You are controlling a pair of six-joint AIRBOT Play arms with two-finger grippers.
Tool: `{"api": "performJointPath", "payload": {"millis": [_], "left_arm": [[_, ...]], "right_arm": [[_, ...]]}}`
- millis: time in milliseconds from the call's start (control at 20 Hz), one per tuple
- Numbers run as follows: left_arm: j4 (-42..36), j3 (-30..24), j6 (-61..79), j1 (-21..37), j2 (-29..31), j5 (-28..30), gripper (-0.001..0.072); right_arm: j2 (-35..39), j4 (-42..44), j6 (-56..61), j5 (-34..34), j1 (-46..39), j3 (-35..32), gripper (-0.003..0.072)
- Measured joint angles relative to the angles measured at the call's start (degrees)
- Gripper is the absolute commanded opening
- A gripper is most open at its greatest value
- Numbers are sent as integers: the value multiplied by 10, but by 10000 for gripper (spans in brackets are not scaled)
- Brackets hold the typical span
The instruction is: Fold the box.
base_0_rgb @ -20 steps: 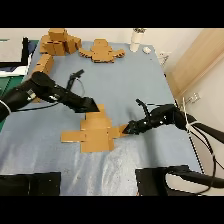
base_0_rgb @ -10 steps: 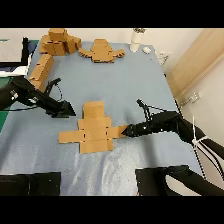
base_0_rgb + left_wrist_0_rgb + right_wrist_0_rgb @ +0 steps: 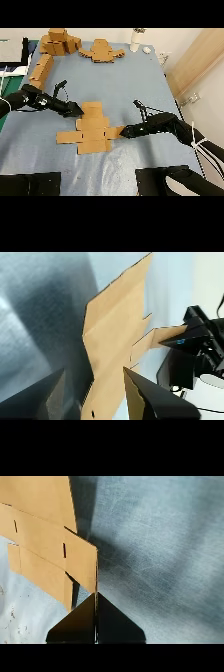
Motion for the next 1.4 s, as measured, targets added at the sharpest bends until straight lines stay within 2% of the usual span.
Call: {"api": "performJointPath", "payload": {"millis": [50,100,400,600,700,1000,1050,1100,1400], "left_arm": [[-12,3,17,0,-6,0,541],[-23,7,31,0,-13,-3,478],[-46,65,83,-14,-68,-65,473],[-48,83,96,-26,-89,-90,471],[-45,86,104,-31,-93,-96,224],[-27,90,128,-42,-97,-102,225],[-26,90,133,-44,-97,-102,178],[-25,90,137,-46,-97,-102,40],[-25,90,161,-53,-97,-102,17]], "right_arm": [[0,-4,5,0,1,0,2],[0,-7,8,0,1,0,2],[0,-17,18,1,2,0,2],[0,-18,20,1,2,0,2],[0,-18,22,1,2,0,2],[0,-22,25,1,2,0,2],[0,-25,28,1,2,0,2],[0,-28,33,1,2,0,2],[0,-41,40,1,3,0,4]]}}
